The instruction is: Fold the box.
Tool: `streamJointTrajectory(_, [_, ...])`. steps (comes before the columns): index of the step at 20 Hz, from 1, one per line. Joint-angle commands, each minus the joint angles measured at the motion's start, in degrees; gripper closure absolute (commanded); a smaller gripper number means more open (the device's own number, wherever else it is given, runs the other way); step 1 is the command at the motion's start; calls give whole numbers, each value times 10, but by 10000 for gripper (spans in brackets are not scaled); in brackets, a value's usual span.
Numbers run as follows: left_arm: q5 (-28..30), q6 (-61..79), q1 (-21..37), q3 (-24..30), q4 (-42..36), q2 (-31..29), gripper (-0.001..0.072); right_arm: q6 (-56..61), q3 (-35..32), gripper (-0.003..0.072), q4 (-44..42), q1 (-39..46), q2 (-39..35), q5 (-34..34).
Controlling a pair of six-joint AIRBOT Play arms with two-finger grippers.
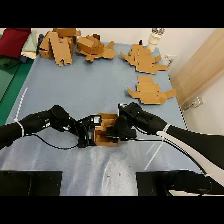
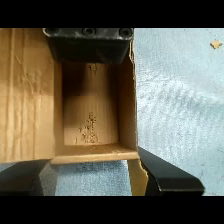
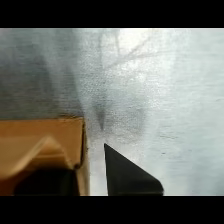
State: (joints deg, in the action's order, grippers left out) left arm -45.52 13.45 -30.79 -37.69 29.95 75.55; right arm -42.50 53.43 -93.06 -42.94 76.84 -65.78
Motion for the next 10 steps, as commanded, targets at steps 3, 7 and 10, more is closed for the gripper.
streamJointTrajectory(3, [0, 0, 0, 0, 0, 0, 270, 0, 13, 396, 4, 0, -23, -16])
streamJointTrajectory(7, [0, 0, 0, 0, 0, 0, 270, 6, 13, 396, 3, 0, -73, -17])
streamJointTrajectory(10, [0, 0, 0, 0, 0, 0, 269, 16, 13, 397, 2, 0, -124, -31])
